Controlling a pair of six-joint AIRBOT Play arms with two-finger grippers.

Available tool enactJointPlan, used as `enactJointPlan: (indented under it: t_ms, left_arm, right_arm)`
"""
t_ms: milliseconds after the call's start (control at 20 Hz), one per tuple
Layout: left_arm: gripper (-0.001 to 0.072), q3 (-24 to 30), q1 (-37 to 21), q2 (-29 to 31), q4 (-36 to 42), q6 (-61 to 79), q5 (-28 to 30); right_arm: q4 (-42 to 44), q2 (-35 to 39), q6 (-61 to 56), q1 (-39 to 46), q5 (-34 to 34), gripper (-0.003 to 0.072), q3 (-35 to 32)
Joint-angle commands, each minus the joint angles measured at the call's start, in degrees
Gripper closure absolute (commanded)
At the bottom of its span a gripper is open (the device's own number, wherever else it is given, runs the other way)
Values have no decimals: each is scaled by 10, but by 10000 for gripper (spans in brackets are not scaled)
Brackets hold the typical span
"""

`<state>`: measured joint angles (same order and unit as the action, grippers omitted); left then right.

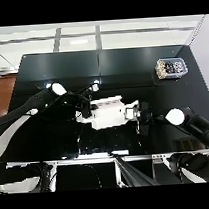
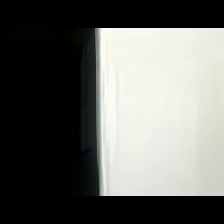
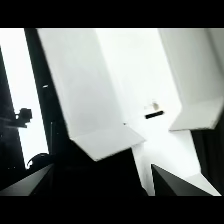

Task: Fold the box and place the chain.

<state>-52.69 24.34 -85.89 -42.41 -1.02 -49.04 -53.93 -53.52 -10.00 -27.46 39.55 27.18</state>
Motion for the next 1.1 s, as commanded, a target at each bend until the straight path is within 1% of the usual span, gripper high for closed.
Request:
enactJointPlan:
  t_ms: [0,150,200,300,350,450,500,650,750,950,1050]
  left_arm:
    - [682,1,2,-3,-6,7,3]
    - [682,1,2,-3,-6,7,3]
    - [682,1,2,-3,-6,7,3]
    - [682,1,2,-3,-6,7,3]
    - [682,-1,2,-3,-6,7,-2]
    - [682,-10,2,-3,-7,7,-26]
    - [683,-15,2,-3,-7,7,-33]
    - [682,-23,2,-3,-16,7,-38]
    - [682,-23,3,-3,-34,7,-41]
    - [682,-23,5,-3,-41,7,-41]
    - [682,-23,5,-3,-41,7,-41]
  right_arm:
    - [20,-40,66,-22,-26,-17,-6]
    - [95,-75,111,-41,-116,-17,-6]
    - [109,-83,112,-45,-132,-17,-5]
    - [106,-88,120,-43,-127,-17,3]
    - [104,-89,120,-31,-101,-16,17]
    - [115,-89,146,-3,-30,-16,52]
    - [134,-89,164,8,-23,-17,62]
    - [189,-91,213,27,-25,-17,65]
    - [199,-92,234,28,-30,-17,65]
    - [216,-114,233,33,-37,-16,65]
    - [236,-126,234,35,-59,-16,65]
